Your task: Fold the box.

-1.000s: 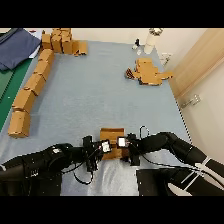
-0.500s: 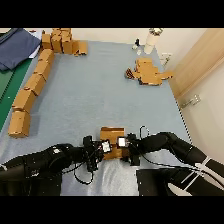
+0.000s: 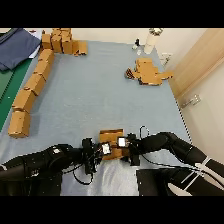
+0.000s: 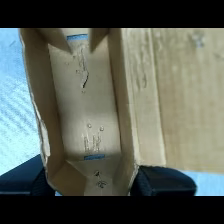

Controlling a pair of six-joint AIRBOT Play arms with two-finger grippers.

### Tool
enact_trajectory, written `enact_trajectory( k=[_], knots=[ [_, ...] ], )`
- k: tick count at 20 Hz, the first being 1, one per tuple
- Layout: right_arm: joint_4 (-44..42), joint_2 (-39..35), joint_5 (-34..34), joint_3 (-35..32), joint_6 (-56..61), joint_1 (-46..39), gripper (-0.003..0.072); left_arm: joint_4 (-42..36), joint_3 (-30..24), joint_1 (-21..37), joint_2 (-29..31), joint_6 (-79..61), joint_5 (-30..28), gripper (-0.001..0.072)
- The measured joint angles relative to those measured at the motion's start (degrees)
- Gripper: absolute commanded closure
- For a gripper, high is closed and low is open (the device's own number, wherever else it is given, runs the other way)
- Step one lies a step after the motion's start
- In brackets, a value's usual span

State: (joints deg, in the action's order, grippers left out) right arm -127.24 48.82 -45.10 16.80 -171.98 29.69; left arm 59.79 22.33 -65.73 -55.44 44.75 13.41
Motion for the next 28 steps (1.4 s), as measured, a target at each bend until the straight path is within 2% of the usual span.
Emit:
enact_trajectory(
  k=[1,2,6,10,13,15,18,21,23,28],
  knots=[
    [0.00,0.00,0.00,0.00,0.02,0.00,0.0109,0.00,0.00,0.02,0.26,0.04,0.59,0.0634],
    [-0.02,0.00,-0.02,0.00,0.02,0.00,0.0108,0.00,0.00,0.11,0.72,0.04,1.33,0.0667],
    [0.00,0.00,0.00,0.00,0.00,0.00,0.0109,0.28,0.00,2.56,4.11,0.85,8.57,0.0698],
    [0.00,0.00,0.00,0.00,0.00,0.00,0.0108,4.04,0.02,7.63,12.22,8.52,17.81,0.0698],
    [0.00,0.00,0.00,0.00,0.00,0.00,0.0108,11.69,-0.09,12.52,20.24,30.29,24.06,0.0698],
    [0.00,0.00,0.00,0.00,0.02,0.00,0.0108,16.98,-0.94,17.05,25.22,48.89,31.08,0.0698],
    [0.00,0.00,-0.02,0.00,0.00,0.00,0.0108,16.11,-4.02,22.51,29.57,64.57,36.98,0.0698],
    [-0.02,0.00,0.00,0.00,0.02,0.00,0.0108,10.71,-7.96,25.07,29.59,71.45,36.59,0.0698],
    [-0.02,0.00,-0.02,0.00,0.00,0.00,0.0108,5.75,-9.97,25.51,27.52,73.46,33.51,0.0699],
    [0.00,0.00,0.00,0.00,0.00,0.00,0.0108,-5.29,-11.28,19.37,20.72,75.12,21.77,0.0700]
  ],
)
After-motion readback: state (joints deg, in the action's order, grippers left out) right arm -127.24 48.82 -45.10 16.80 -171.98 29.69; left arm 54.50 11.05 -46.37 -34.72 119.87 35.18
